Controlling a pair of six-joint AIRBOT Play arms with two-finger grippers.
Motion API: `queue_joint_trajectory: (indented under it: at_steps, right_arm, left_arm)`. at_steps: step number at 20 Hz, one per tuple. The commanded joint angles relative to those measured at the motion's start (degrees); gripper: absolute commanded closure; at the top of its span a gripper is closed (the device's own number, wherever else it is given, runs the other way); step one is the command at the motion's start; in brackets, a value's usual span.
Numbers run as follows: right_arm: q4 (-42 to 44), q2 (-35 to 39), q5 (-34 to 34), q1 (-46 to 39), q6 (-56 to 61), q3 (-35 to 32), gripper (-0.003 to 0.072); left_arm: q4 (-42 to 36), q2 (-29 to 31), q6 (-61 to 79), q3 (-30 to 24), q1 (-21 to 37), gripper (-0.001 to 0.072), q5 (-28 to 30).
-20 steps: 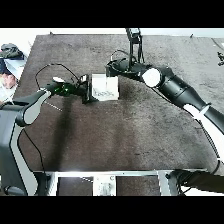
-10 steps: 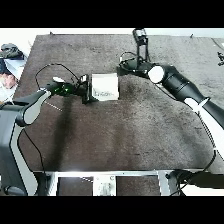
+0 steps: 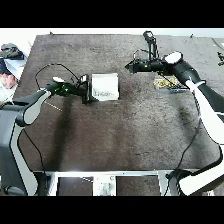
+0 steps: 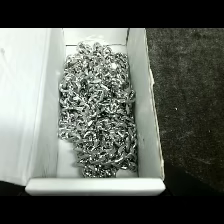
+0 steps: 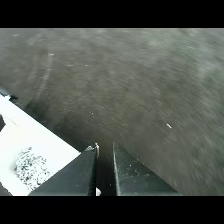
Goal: Fold the box and place the chain.
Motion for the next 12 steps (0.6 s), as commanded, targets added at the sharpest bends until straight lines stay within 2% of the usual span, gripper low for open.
queue_joint_trajectory:
  at_steps: [1, 4, 12]
  right_arm:
    - [7.19, -7.32, 8.22, -1.70, -9.22, 7.19, 0.0527]
    - [7.17, -12.00, 12.44, -1.42, -10.08, 12.24, 0.0527]
    - [7.17, -12.87, 20.52, 1.95, -19.10, 12.66, 0.0524]
  left_arm:
    - [0.02, 0.00, 0.00, 0.04, 0.04, 0.0433, 0.00]
    - [0.02, 0.00, 0.00, 0.04, 0.04, 0.0434, 0.00]
    - [0.02, 0.00, 0.00, 0.04, 0.04, 0.0434, 0.00]
